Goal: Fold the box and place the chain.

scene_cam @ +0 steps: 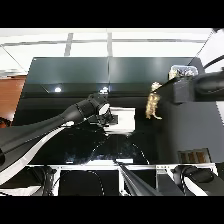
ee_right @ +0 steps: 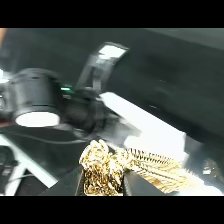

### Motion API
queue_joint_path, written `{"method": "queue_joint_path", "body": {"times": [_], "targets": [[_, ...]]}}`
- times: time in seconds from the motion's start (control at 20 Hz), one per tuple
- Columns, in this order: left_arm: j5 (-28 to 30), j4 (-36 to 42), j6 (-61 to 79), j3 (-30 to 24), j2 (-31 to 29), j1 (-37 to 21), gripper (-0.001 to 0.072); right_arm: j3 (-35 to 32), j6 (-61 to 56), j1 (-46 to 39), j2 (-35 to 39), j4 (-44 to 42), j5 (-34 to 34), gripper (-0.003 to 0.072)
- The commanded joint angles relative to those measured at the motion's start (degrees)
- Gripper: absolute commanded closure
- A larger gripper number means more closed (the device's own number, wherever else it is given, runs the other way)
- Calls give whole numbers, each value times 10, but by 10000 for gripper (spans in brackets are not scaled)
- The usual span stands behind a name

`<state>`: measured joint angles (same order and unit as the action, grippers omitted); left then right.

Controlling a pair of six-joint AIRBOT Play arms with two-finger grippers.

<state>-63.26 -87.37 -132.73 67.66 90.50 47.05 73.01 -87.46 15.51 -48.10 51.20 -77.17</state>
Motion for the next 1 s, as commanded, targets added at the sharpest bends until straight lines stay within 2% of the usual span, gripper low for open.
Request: {"method": "queue_joint_path", "body": {"times": [0.0,0.25,0.55,0.95], "targets": [[0,0,1,1,0,0,682,-51,-7,66,-1,-15,102,669],[0,0,1,1,0,0,682,-106,-6,84,-25,7,166,669],[0,0,1,1,0,0,682,-166,-6,86,-37,14,172,669],[0,0,1,1,0,0,682,-174,-14,93,-39,13,164,668]]}}
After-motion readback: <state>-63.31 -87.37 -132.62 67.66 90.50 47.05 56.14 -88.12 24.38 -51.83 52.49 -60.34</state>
